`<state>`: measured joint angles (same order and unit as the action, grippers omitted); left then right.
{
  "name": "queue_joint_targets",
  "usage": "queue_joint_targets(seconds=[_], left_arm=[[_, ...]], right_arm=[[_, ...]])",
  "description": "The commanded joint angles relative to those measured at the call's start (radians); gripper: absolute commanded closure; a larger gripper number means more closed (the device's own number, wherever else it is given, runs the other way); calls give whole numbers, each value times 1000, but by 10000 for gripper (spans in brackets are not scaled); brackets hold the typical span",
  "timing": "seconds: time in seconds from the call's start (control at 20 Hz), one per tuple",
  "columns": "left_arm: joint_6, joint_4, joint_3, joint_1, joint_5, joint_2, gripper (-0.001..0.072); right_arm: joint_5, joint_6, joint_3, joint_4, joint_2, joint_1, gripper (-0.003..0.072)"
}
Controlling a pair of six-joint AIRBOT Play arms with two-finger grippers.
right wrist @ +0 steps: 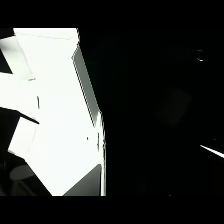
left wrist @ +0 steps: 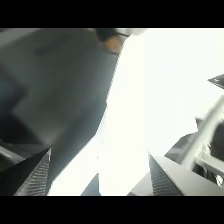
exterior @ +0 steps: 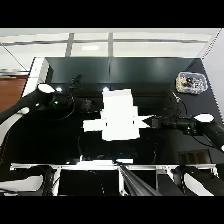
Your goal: Fold the box and place the chain.
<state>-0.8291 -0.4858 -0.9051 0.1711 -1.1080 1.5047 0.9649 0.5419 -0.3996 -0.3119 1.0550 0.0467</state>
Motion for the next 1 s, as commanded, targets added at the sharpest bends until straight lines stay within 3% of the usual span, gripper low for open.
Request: queue_joint_targets(seconds=[0.0, 0.15, 0.25, 0.3, 0.4, 0.5, 0.55, 0.7, 0.75, 0.8, 0.85, 0.9, 0.95], left_arm=[[175, 95, -112, 14, -138, 153, 17], [260, 105, -207, 58, -201, 245, 18], [264, 100, -270, 79, -305, 304, 45], [266, 92, -295, 89, -360, 328, 171], [266, 24, -324, 102, -402, 352, 354], [266, -58, -332, 110, -414, 351, 445], [266, -73, -332, 111, -421, 351, 449], [334, -83, -332, 111, -440, 351, 680], [336, -81, -332, 111, -437, 350, 681], [336, -80, -332, 111, -426, 345, 682], [336, -82, -332, 111, -406, 334, 683], [336, -84, -332, 111, -382, 315, 683], [336, -91, -332, 111, -364, 291, 684]], right_arm=[[23, 0, 2, 1, -3, -5, 667], [43, 5, 2, 1, -3, -5, 667], [43, 8, 2, 1, -3, -5, 668], [40, 8, 2, 0, -3, -5, 668], [26, 8, 2, -6, -3, -5, 668], [5, 9, 2, -6, -3, -5, 668], [-10, 17, 2, -6, -3, -5, 667], [-31, 23, 1, -7, -3, -5, 667], [-25, 26, 1, -11, -3, -5, 665], [-15, 30, -1, -21, -3, -5, 562], [1, 31, -11, -48, -3, -5, 276], [27, 31, -34, -97, -3, -4, 75], [65, 31, -73, -173, -3, 0, 68]])
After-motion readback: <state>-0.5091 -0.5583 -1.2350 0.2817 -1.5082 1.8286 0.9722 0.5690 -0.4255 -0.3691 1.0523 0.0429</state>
